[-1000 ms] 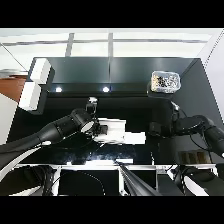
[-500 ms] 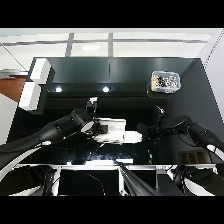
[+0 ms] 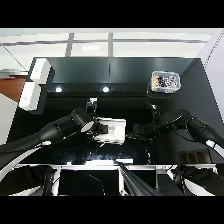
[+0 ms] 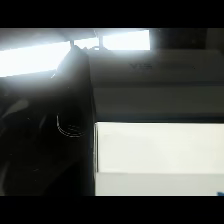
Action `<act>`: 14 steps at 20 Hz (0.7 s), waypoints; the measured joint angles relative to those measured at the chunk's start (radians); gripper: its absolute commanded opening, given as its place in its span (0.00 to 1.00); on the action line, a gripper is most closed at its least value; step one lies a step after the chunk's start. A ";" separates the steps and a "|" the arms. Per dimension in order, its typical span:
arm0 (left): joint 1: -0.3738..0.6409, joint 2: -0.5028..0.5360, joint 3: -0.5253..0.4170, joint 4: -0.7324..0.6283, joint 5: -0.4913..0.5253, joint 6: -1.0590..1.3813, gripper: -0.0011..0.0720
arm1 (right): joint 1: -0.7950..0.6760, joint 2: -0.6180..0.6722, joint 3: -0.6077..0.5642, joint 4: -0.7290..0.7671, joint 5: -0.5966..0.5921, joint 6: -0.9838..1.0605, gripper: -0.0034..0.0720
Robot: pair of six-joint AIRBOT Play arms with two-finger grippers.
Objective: Fold the box and place the chain.
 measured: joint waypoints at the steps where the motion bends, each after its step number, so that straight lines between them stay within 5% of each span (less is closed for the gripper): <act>1: 0.000 0.000 0.000 0.005 0.000 0.001 0.05 | 0.019 0.000 0.005 0.000 0.007 -0.002 0.83; 11: 0.000 0.000 0.000 -0.001 0.004 -0.003 0.05 | 0.118 0.000 0.060 -0.008 0.090 0.027 0.83; 14: 0.000 0.000 0.000 -0.002 0.004 -0.001 0.05 | 0.151 0.000 0.063 -0.016 0.132 0.064 0.75</act>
